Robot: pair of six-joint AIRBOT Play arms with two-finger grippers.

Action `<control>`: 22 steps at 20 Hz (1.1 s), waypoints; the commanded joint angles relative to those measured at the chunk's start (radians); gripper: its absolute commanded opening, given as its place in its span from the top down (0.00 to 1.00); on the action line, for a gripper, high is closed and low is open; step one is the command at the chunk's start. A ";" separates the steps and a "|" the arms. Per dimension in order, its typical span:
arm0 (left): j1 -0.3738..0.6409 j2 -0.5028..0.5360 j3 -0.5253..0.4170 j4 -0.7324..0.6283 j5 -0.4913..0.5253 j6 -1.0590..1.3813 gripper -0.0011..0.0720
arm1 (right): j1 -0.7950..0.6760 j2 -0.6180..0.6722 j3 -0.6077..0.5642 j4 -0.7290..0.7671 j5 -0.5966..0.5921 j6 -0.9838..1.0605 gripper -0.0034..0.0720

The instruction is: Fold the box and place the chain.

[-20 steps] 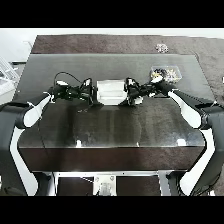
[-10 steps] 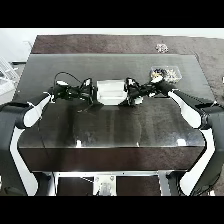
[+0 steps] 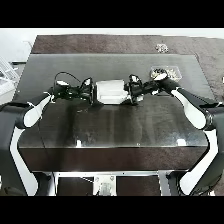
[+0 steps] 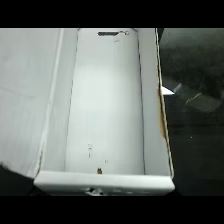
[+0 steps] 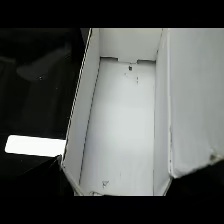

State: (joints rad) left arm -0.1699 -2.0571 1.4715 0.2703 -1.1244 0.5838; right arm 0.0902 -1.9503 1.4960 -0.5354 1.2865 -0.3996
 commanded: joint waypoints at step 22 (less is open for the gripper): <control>0.001 0.000 0.000 0.015 -0.012 -0.008 0.35 | 0.037 0.135 0.004 0.132 -0.318 0.179 0.95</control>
State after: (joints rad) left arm -0.1688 -2.0571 1.4719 0.2813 -1.1370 0.5770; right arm 0.1230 -1.8061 1.4986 -0.4030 1.0775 -0.2199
